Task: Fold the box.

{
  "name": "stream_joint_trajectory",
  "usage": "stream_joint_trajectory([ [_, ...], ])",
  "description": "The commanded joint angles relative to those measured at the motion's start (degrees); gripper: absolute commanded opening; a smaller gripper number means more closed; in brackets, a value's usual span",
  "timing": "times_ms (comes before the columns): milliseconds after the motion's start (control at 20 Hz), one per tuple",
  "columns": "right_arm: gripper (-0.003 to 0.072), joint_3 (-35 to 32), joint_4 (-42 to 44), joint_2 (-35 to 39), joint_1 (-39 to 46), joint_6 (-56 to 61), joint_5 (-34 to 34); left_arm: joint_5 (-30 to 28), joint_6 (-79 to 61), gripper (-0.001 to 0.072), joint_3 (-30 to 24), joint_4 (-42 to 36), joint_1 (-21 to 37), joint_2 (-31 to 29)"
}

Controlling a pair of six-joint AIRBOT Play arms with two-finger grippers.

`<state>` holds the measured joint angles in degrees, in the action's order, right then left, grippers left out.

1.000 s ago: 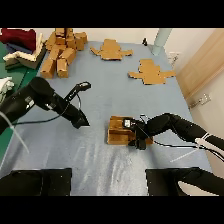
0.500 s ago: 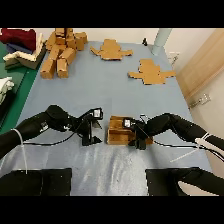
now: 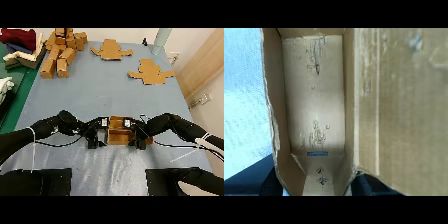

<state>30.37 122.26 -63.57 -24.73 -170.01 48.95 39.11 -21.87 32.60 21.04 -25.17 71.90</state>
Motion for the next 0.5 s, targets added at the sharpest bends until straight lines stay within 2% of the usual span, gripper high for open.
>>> stream_joint_trajectory([
  [0, 0.0456, -0.02, 0.00, -0.02, -0.04, 0.02, -0.02, -3.08, -0.52, 0.0694, 0.15, -0.46, -2.38, 0.74],
  [450, 0.0456, -0.02, 0.00, -0.02, -0.04, 0.02, -0.02, -3.67, 3.52, 0.0695, 2.64, 0.39, -4.94, 2.80],
])
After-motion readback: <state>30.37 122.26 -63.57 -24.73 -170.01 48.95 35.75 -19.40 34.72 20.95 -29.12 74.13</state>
